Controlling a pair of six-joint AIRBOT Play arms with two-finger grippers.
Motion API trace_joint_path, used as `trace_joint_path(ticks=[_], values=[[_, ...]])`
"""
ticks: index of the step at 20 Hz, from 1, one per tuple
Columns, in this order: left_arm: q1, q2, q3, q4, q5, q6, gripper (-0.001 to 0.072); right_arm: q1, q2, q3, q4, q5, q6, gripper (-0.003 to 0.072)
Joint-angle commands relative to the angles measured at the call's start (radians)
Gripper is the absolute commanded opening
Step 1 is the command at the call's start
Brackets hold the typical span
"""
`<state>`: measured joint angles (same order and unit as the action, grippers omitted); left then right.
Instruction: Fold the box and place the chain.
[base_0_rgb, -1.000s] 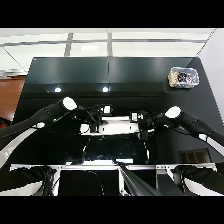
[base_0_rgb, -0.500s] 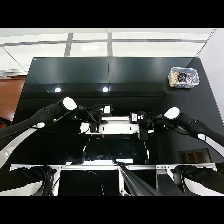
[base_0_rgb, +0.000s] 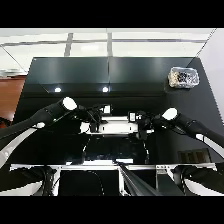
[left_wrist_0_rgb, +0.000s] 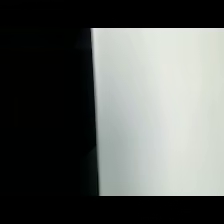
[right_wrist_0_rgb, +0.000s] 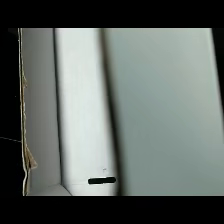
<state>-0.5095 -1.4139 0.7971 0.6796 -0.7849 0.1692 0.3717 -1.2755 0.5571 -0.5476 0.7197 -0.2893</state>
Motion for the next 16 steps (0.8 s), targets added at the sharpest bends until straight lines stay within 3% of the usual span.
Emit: trace_joint_path(ticks=[1, 8, 10, 15, 16], values=[[0.000, 0.000, 0.001, 0.000, 0.000, 0.000, 0.0031, 0.006, -0.002, 0.001, -0.014, -0.015, 0.009, 0.0690], [0.000, 0.000, 0.000, 0.000, -0.002, 0.000, 0.0031, 0.006, -0.002, 0.001, -0.011, -0.018, 0.009, 0.0683], [0.000, 0.000, 0.000, 0.000, -0.001, 0.000, 0.0031, 0.006, -0.002, 0.001, -0.011, -0.017, 0.009, 0.0467], [0.000, 0.000, 0.001, 0.000, -0.001, -0.001, 0.0037, 0.006, -0.002, 0.001, -0.010, -0.018, 0.009, 0.0472], [0.000, 0.002, 0.001, 0.000, -0.002, -0.002, 0.0131, 0.006, -0.002, 0.001, -0.010, -0.018, 0.009, 0.0472]])
